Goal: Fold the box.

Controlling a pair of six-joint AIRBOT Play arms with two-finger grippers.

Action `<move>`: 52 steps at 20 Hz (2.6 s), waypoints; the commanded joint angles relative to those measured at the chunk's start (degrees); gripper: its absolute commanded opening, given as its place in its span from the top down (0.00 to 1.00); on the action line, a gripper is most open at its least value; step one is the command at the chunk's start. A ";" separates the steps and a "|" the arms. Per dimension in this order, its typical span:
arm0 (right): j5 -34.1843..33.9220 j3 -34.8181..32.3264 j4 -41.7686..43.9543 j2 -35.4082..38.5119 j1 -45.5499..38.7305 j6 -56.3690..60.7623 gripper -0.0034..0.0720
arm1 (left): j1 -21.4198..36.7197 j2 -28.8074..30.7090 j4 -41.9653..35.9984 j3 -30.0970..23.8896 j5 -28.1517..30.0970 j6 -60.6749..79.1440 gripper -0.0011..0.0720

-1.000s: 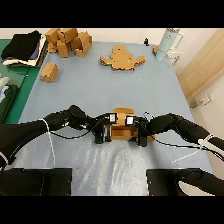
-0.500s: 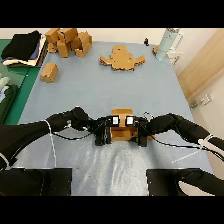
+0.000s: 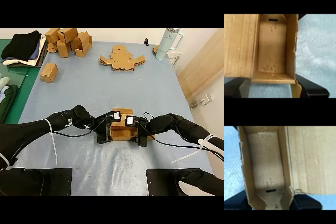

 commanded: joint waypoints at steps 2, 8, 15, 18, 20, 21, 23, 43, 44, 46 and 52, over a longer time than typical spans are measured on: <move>0.04 -0.02 0.02 -0.02 0.00 -0.02 0.24 | -0.33 0.00 2.38 0.15 0.09 -0.74 0.04; 0.02 -0.02 0.02 -0.02 0.00 -0.02 0.24 | -0.68 0.00 2.49 0.17 1.14 -2.64 0.19; 0.02 -0.02 0.02 -0.02 0.00 -0.02 0.24 | -0.68 0.02 3.39 0.17 0.85 -3.08 0.35; 0.02 -0.02 0.02 -0.02 0.00 -0.02 0.24 | -0.68 0.20 3.67 0.17 0.46 -3.08 0.35; 0.02 -0.02 0.02 -0.02 0.00 -0.02 0.24 | -0.66 0.24 3.80 0.17 0.46 -3.10 0.35; 0.04 -0.02 0.02 -0.02 0.00 -0.02 0.24 | -0.66 0.24 3.80 0.17 0.50 -3.10 0.35; 0.02 -0.02 0.02 -0.02 0.00 -0.02 0.24 | -0.66 0.24 3.80 0.17 0.57 -3.10 0.35; 0.63 -0.02 -0.20 -0.02 0.00 -0.04 0.24 | -0.66 0.24 3.80 0.17 0.52 -3.08 0.35; 0.63 -0.02 -0.13 -0.02 0.00 -0.04 0.24 | -0.66 0.24 3.80 0.17 0.52 -3.10 0.35; 0.24 -0.02 -0.11 -0.02 0.00 -0.02 0.24 | -0.66 0.24 3.80 0.17 0.52 -3.08 0.35; -1.18 0.09 0.46 0.02 -0.02 0.02 0.00 | -0.66 0.24 3.80 0.17 0.52 -3.08 0.35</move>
